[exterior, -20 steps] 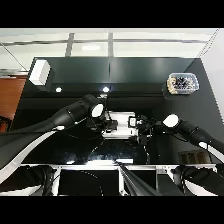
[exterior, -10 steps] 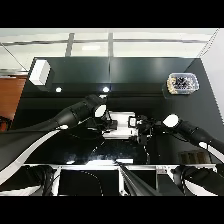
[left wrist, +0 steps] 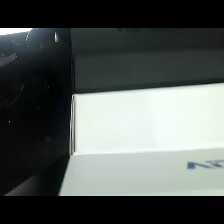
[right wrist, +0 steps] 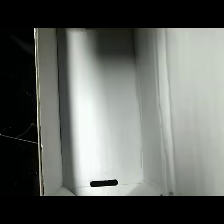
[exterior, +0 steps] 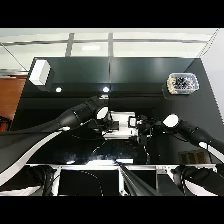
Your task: Fold the box and place the chain.
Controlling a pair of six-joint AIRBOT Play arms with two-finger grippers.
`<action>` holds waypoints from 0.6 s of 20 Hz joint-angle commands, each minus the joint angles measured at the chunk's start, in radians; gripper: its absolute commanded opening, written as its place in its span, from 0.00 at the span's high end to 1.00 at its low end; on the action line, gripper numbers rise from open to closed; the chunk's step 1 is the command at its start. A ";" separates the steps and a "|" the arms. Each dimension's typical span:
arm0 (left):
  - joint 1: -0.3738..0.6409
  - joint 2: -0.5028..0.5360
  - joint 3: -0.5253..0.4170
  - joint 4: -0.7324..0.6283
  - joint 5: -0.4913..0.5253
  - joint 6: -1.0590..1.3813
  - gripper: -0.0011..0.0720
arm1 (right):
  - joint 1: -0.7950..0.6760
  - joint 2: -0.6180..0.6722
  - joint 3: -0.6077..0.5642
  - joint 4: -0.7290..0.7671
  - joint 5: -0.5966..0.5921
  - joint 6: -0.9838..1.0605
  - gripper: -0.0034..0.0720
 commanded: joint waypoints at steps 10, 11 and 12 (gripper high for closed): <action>0.024 -0.035 0.001 0.007 0.002 -0.008 0.62 | -0.001 0.000 0.001 0.000 0.000 0.000 0.63; 0.024 -0.038 0.001 0.006 0.000 -0.008 0.62 | -0.001 0.000 0.001 0.000 0.000 0.000 0.63; 0.023 -0.038 0.001 0.008 0.000 -0.008 0.62 | -0.001 0.000 0.001 0.000 0.000 0.000 0.63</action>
